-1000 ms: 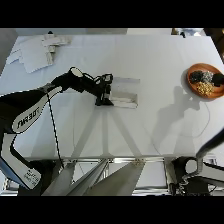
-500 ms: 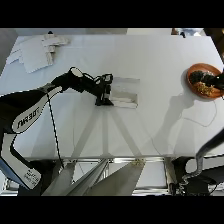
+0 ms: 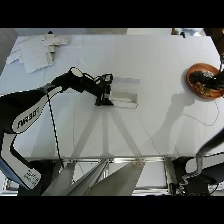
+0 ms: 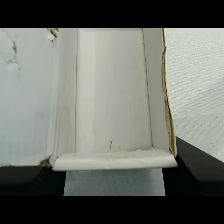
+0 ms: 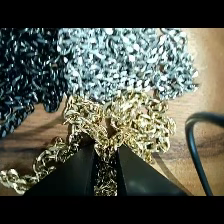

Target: Fold the box and place the chain.

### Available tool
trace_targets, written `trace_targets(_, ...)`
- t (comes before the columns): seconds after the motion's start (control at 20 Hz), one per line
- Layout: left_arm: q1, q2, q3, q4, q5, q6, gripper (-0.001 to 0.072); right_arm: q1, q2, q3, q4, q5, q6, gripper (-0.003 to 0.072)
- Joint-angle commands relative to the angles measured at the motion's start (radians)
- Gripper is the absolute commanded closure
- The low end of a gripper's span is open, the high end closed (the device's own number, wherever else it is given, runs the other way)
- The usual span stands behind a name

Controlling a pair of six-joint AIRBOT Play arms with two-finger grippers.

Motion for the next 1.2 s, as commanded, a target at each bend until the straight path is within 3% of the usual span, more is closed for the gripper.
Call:
trace_targets(0.0,0.0,0.0,0.0,0.0,0.0,0.001,0.0316,0.013,0.041,0.005,-0.011,0.033,-0.019,0.0676)
trace_targets(0.6,0.0,0.0,0.0,0.0,0.0,0.001,0.0316,0.129,0.347,0.005,0.057,0.197,-0.016,0.0677)
trace_targets(1.15,0.0,0.0,0.0,0.0,0.0,0.001,0.0316,0.477,0.568,0.005,0.055,0.405,-0.016,0.0677)
